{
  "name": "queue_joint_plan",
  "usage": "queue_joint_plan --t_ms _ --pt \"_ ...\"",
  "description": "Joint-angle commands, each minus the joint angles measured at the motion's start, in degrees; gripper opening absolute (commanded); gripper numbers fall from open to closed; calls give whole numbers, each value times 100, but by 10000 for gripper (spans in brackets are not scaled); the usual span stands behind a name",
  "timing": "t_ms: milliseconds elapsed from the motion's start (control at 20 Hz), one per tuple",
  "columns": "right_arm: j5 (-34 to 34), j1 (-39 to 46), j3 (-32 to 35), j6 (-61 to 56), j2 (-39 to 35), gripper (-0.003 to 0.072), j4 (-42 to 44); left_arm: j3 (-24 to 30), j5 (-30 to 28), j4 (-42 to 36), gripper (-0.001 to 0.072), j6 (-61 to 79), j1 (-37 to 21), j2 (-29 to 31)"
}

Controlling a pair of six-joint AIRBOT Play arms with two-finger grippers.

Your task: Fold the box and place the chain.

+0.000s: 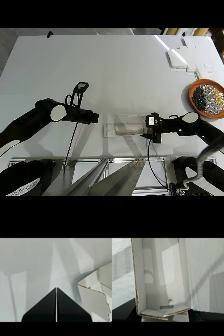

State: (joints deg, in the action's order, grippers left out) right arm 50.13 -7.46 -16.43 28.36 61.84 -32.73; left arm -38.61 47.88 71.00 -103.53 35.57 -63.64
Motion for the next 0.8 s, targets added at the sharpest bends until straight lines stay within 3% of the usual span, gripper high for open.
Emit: queue_joint_plan --t_ms 0,400,550,750 --pt "0 2 -2 2 -7 456 0 101 -9 -483 5 -719 7 -306" --pt "0 4 -2 2 -7 456 2 101 -94 -1165 5 -505 361 -1235" --pt "2 4 -2 2 -7 456 2 98 -175 -1716 5 -151 520 -1248" --pt "2 2 -2 2 -7 456 0 98 -186 -1790 5 -151 597 -1150"
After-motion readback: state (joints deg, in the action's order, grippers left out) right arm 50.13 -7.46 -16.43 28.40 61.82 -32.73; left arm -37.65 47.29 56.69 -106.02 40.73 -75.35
